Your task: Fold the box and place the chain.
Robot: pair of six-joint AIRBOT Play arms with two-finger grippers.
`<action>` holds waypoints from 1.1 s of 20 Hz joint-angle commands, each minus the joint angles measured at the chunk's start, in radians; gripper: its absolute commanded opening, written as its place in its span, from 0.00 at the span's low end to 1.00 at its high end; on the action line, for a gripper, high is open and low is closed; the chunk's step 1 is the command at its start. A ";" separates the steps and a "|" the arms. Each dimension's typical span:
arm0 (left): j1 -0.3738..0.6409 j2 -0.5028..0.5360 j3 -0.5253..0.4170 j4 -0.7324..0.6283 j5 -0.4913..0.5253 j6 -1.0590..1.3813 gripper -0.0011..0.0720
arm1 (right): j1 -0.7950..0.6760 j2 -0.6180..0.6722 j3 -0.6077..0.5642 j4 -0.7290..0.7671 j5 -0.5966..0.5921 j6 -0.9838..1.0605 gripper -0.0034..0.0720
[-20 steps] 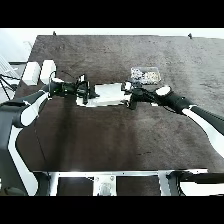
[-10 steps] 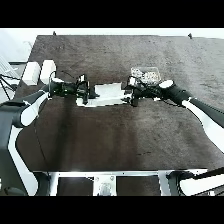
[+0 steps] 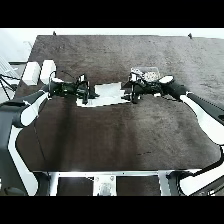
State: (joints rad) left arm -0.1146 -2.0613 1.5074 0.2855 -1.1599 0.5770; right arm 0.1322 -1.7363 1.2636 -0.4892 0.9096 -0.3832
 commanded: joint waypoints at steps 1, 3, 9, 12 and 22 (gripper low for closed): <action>-0.001 0.000 0.000 -0.002 0.000 0.000 0.04 | -0.006 -0.042 0.048 -0.001 0.062 0.005 0.86; -0.001 0.000 0.000 -0.002 0.000 0.000 0.04 | -0.006 -0.060 0.059 -0.008 0.085 0.004 0.86; -0.001 0.000 0.000 -0.002 0.000 0.000 0.04 | -0.007 -0.101 0.080 -0.035 0.126 0.005 0.86; -0.001 0.000 0.000 -0.002 0.000 0.000 0.04 | -0.005 -0.132 0.112 -0.026 0.166 0.005 0.86; -0.001 0.000 0.000 -0.002 0.000 0.000 0.04 | -0.005 -0.196 0.152 -0.015 0.237 -0.003 0.86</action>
State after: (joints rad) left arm -0.1154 -2.0613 1.5074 0.2836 -1.1618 0.5774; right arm 0.1265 -1.9072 1.4010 -0.5022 1.1282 -0.3832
